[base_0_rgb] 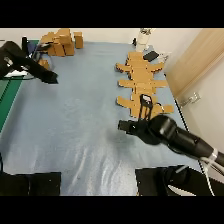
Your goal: Fold the box.
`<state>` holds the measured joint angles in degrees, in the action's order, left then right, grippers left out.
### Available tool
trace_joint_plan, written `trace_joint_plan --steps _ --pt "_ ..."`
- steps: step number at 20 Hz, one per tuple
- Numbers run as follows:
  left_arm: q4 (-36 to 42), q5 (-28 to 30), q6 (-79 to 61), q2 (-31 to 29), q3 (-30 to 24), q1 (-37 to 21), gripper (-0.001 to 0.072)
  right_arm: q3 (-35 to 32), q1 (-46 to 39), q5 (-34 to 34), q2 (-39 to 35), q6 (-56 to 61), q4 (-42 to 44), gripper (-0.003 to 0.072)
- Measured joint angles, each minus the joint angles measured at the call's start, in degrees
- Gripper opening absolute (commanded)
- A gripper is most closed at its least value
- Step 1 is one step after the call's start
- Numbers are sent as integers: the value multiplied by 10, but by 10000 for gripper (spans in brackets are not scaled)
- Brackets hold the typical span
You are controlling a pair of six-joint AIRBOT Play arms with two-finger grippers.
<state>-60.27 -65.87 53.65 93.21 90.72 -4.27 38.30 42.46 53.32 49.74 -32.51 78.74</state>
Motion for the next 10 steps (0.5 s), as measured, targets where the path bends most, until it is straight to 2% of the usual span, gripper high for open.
trace_joint_plan --steps 2,6,10 --pt "-5 7 13 -54 -72 55 10 52 -31 0 54 -94 44 2" --pt "-12 66 73 -188 -247 146 9 163 -56 29 173 -237 93 2" --pt "-17 104 126 -274 -360 208 13 228 -62 57 252 -302 117 2"
